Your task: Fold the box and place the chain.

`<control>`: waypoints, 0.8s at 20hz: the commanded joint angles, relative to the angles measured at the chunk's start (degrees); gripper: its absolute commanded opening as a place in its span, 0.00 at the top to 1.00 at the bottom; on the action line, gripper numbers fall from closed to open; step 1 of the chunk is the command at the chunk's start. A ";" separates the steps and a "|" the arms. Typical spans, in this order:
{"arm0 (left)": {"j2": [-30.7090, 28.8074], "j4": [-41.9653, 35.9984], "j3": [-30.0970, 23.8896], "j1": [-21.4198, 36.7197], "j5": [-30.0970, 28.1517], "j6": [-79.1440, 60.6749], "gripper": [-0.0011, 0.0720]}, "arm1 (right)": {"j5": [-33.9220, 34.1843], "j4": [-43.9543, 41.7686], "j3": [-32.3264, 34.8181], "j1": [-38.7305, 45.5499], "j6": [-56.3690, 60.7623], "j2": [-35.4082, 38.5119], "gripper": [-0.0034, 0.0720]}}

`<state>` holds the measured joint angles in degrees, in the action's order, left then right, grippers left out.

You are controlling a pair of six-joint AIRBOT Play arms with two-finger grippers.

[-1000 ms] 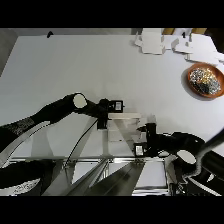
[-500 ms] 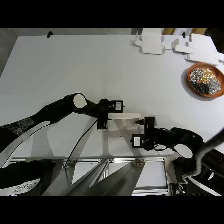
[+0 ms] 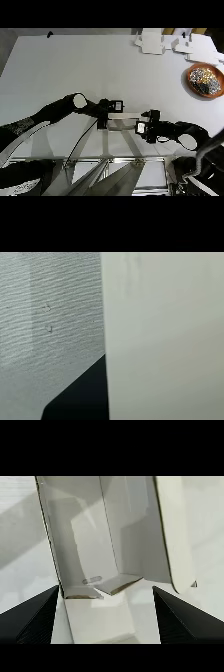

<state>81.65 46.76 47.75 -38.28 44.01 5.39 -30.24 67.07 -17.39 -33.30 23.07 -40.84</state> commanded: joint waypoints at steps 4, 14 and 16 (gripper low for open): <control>-0.02 0.00 0.00 -0.02 -0.02 0.00 0.97 | -0.76 -11.52 -0.13 4.90 -11.72 -2.93 0.10; -0.02 0.00 0.00 -0.02 -0.02 0.00 0.97 | -6.99 -35.28 -0.35 15.32 -39.65 -13.70 0.10; -0.02 0.02 0.00 -0.02 -0.02 0.00 0.97 | -7.85 -36.65 -0.44 16.87 -42.60 -16.13 0.10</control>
<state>81.65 46.76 47.75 -38.28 44.01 5.41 -35.53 36.23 -17.74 -19.05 -11.18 -53.80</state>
